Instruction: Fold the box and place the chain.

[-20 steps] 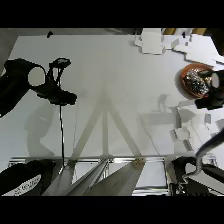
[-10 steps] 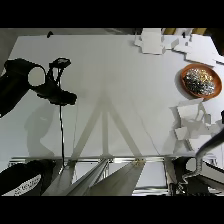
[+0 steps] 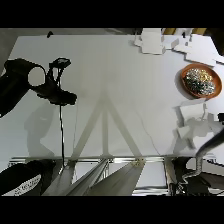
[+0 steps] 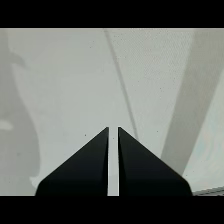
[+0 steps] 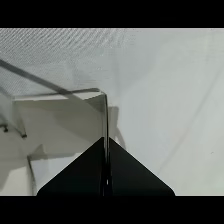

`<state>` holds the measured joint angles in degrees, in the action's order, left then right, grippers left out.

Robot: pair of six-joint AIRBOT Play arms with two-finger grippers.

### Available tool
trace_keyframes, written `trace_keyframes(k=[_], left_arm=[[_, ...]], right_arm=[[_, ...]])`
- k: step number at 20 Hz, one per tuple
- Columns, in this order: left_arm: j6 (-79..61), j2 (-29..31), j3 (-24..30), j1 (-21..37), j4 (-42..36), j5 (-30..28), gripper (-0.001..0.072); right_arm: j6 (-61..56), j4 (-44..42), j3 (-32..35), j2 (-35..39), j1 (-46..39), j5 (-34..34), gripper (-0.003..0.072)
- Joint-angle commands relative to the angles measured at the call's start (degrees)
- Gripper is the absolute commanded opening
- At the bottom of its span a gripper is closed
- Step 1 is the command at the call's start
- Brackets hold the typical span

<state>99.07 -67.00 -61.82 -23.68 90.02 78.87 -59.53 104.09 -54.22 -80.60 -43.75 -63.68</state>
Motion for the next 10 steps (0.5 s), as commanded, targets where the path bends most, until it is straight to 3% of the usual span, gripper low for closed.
trace_keyframes(k=[1, 6, 10], left_arm=[[-0.02, 0.04, 0.02, 0.02, 0.0, 0.0, 0.0071], [-0.02, 0.04, 0.02, 0.02, 0.0, 0.0, 0.0071], [-0.02, 0.04, 0.02, 0.02, 0.0, 0.0, 0.0071]], right_arm=[[1.7, -2.67, -0.04, 0.31, 2.1, -6.36, 0.0017], [3.48, -18.58, 0.37, 9.11, 10.71, -10.4, 0.0016], [4.59, -33.53, 6.25, 19.19, 18.29, -8.39, 0.0016]])
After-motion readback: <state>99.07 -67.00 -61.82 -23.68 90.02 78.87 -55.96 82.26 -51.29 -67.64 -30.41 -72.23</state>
